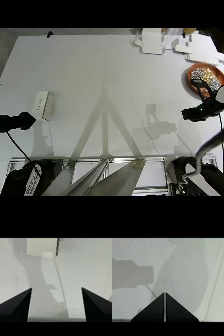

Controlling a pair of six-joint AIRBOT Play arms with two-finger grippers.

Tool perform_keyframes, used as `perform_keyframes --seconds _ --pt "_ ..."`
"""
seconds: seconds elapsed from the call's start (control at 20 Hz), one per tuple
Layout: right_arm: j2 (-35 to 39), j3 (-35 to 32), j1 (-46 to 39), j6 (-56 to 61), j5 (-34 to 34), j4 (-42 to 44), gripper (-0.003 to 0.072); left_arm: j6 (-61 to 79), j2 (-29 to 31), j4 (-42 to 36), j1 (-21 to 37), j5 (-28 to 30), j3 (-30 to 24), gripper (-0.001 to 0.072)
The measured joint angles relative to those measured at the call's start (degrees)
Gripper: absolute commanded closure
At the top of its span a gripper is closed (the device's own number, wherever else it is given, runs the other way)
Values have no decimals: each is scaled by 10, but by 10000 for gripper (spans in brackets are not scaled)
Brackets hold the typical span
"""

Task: Fold the box and place the chain.

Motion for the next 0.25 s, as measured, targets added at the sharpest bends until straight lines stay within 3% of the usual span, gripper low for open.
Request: perform_keyframes --seconds 0.25 --pt "0 0 0 0 0 0 671 0 0 0 0 5 0 16"
